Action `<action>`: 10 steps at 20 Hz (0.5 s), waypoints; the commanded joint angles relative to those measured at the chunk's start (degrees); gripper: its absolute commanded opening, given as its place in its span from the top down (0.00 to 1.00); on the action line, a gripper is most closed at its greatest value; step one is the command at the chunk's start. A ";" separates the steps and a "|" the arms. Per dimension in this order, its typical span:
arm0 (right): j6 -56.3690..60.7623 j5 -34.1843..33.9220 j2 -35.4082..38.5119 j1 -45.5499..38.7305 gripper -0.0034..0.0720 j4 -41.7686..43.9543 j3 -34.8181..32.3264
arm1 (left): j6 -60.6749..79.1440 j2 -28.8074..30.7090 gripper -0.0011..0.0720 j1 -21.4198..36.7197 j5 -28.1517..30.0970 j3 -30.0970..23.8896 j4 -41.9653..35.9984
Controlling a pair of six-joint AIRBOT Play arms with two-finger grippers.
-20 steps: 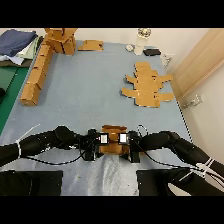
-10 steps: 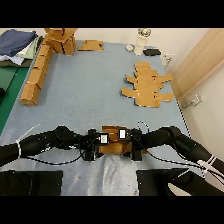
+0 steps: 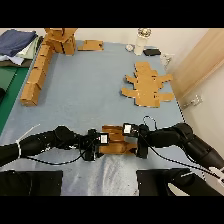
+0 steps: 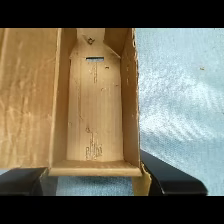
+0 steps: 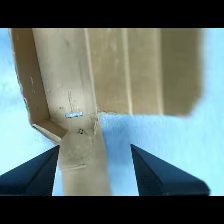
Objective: Fold the box.
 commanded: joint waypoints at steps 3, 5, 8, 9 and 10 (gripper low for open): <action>30.14 -1.05 4.98 0.00 0.01 7.76 0.28 | 0.02 -0.02 0.17 0.04 0.00 0.04 0.00; 40.96 -1.53 5.33 0.00 0.01 10.71 0.26 | 0.02 -0.02 0.17 0.04 0.00 0.04 0.00; 60.61 -2.69 5.22 0.04 0.01 12.57 0.26 | 0.02 -0.02 0.17 0.04 0.00 0.04 0.00; 63.41 -2.69 5.20 0.04 0.01 12.52 0.26 | 0.02 -0.02 0.17 0.04 0.02 0.04 0.00; 64.37 -2.71 5.20 0.04 0.01 12.55 0.26 | 0.02 -0.02 0.17 0.04 0.02 0.04 0.00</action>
